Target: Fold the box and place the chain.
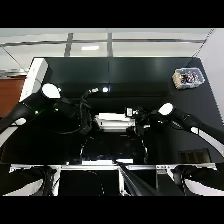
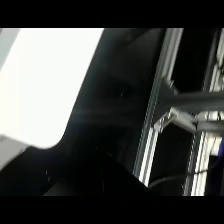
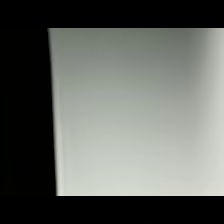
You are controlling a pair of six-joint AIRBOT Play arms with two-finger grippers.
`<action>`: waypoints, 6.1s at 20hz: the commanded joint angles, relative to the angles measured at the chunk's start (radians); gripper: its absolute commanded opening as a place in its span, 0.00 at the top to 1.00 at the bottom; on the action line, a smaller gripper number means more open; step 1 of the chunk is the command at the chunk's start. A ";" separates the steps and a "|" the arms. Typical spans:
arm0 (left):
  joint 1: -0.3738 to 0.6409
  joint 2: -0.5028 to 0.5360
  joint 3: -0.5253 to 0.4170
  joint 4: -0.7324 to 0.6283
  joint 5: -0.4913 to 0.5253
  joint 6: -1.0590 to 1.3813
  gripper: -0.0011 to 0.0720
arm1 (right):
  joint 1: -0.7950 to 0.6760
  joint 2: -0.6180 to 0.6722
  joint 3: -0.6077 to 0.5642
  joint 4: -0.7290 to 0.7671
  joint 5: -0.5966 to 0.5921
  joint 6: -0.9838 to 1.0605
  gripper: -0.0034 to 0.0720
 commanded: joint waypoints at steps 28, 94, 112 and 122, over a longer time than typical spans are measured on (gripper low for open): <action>0.180 0.099 0.092 -0.006 0.217 0.174 0.95 | 0.001 0.000 0.000 0.000 -0.001 0.000 0.69; 0.130 0.102 -0.214 0.210 0.476 0.245 0.95 | 0.001 0.000 0.000 0.000 -0.001 0.000 0.70; 0.371 -0.188 -0.214 -0.124 0.159 -0.523 0.95 | 0.001 0.000 0.000 0.000 -0.001 0.000 0.69; 0.271 -0.214 -0.094 -0.193 0.083 -0.440 0.13 | 0.001 0.000 0.000 0.000 -0.001 0.000 0.69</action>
